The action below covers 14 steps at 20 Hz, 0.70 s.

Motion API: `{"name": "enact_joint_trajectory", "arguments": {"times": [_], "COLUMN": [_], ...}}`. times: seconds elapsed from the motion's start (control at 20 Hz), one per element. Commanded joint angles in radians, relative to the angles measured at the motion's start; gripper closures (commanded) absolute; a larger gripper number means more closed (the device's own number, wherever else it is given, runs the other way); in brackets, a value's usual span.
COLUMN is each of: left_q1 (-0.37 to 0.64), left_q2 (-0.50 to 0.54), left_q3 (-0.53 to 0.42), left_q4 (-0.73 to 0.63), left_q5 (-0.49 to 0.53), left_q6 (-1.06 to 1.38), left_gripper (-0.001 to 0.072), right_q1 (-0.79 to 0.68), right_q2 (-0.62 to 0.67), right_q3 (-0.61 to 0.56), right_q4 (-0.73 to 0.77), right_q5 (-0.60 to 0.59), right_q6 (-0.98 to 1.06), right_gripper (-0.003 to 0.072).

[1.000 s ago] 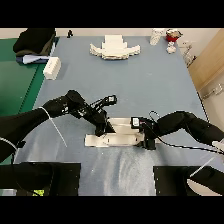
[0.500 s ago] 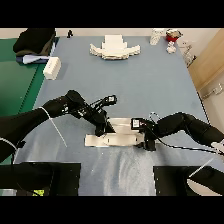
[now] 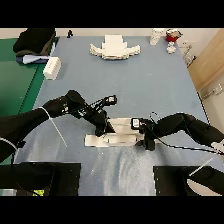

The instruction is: Fold the box.

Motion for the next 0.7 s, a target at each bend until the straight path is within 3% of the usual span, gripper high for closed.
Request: {"name": "enact_joint_trajectory", "arguments": {"times": [0.0,0.1,0.2,0.3,0.65], "left_q1": [0.0,0.0,0.0,0.0,0.0], "left_q2": [-0.001,-0.001,-0.001,-0.001,-0.001], "left_q3": [0.0,0.0,0.0,0.0,0.0], "left_q4": [0.0,0.0,0.0,0.0,0.0], "left_q5": [0.001,0.001,0.001,0.001,0.001], "left_q6": [0.0,0.0,0.0,0.0,0.0], "left_gripper": [0.0695,0.0696,0.0695,0.0696,0.0695], "right_q1": [0.001,0.001,0.001,0.001,0.001], "right_q2": [0.001,0.002,0.001,0.0,0.0], "right_q3": [0.0,-0.004,-0.006,-0.012,-0.019], "right_q4": [0.004,0.008,0.008,0.008,0.009], "right_q5": [-0.014,-0.014,-0.011,0.012,0.033], "right_q6": [0.0,0.0,0.0,0.0,0.0], "right_gripper": [0.0158,0.0088,0.0083,0.0007,0.0032]}}
